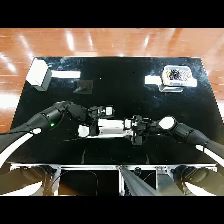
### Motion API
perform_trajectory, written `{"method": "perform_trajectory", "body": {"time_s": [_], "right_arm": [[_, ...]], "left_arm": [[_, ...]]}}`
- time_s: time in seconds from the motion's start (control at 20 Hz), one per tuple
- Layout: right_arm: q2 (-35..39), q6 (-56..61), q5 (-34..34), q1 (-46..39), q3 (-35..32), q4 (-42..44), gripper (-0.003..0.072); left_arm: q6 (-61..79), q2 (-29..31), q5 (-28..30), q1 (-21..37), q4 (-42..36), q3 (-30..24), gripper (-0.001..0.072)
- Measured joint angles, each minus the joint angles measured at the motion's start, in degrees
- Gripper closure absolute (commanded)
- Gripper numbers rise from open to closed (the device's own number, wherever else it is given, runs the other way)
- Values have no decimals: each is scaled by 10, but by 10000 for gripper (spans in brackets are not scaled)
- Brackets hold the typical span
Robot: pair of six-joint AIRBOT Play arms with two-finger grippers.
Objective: Fold the box and place the chain.
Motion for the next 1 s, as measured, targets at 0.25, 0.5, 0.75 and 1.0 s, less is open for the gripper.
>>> {"method": "perform_trajectory", "body": {"time_s": [0.25,0.5,0.75,1.0], "right_arm": [[0,0,-9,0,0,0,202],[0,0,-17,0,0,0,202],[0,-1,-7,0,0,-1,200],[0,0,0,0,0,-2,59]], "left_arm": [[-1,0,2,0,0,0,691],[-1,0,2,0,0,0,691],[-1,0,3,0,0,0,691],[-2,0,5,0,0,0,691]]}}
